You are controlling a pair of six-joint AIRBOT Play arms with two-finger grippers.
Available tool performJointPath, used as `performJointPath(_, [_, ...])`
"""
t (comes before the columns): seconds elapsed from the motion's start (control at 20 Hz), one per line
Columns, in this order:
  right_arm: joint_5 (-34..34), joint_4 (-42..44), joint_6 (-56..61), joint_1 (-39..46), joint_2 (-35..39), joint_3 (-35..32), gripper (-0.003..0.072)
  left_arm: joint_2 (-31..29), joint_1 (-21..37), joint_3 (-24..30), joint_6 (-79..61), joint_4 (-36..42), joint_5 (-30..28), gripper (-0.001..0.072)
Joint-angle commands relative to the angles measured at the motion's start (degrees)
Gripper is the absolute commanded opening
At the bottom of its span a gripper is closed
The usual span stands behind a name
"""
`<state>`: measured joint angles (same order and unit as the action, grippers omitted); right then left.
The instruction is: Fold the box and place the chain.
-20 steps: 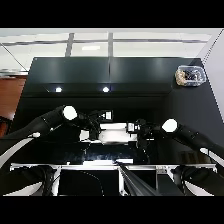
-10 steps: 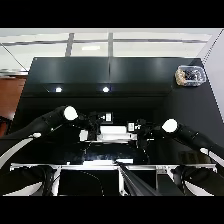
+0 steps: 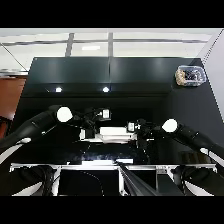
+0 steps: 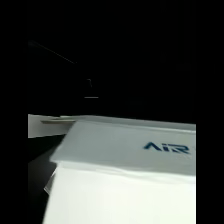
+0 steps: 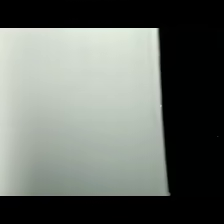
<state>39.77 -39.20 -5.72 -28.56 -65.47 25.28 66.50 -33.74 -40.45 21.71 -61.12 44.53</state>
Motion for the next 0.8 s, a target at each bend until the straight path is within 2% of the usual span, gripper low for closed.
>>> performJointPath(0.0, [0.07, 0.17, 0.39, -0.02, 0.02, -0.02, 0.0406, -5.27, 1.53, -0.04, 15.23, -12.04, 2.45, 0.0506])
performJointPath(0.1, [0.07, 0.17, 0.39, -0.02, 0.02, -0.02, 0.0406, -7.72, 5.38, -0.02, 19.71, -11.69, 5.79, 0.0504])
performJointPath(0.2, [0.07, 0.17, 0.39, -0.02, 0.02, -0.02, 0.0406, -9.66, 10.38, 0.07, 26.53, -10.71, 8.39, 0.0469])
performJointPath(0.3, [0.07, 0.17, 0.44, -0.02, 0.02, -0.02, 0.0406, -10.69, 15.93, 0.13, 30.82, -5.31, 11.93, 0.0082])
performJointPath(0.35, [0.07, 0.17, 0.48, -0.02, 0.02, -0.02, 0.0406, -10.71, 18.43, 0.42, 30.82, 0.37, 14.56, 0.0025])
performJointPath(0.45, [0.07, 0.17, 0.85, -0.02, 0.02, -0.02, 0.0407, -10.67, 20.41, 1.95, 30.77, 11.5, 19.26, 0.0025])
performJointPath(0.6, [0.07, 0.17, 0.85, -0.02, 0.02, -0.02, 0.0406, -10.67, 16.41, 5.64, 30.73, 21.0, 26.16, 0.0025])
performJointPath(0.7, [0.07, 0.17, 0.85, -0.02, 0.02, -0.02, 0.0406, -10.67, 10.88, 7.93, 29.83, 25.44, 26.6, 0.0025])
performJointPath(0.75, [0.07, 0.17, 0.85, -0.02, 0.02, -0.02, 0.0406, -10.67, 7.69, 8.87, 28.06, 28.26, 24.06, 0.0025])
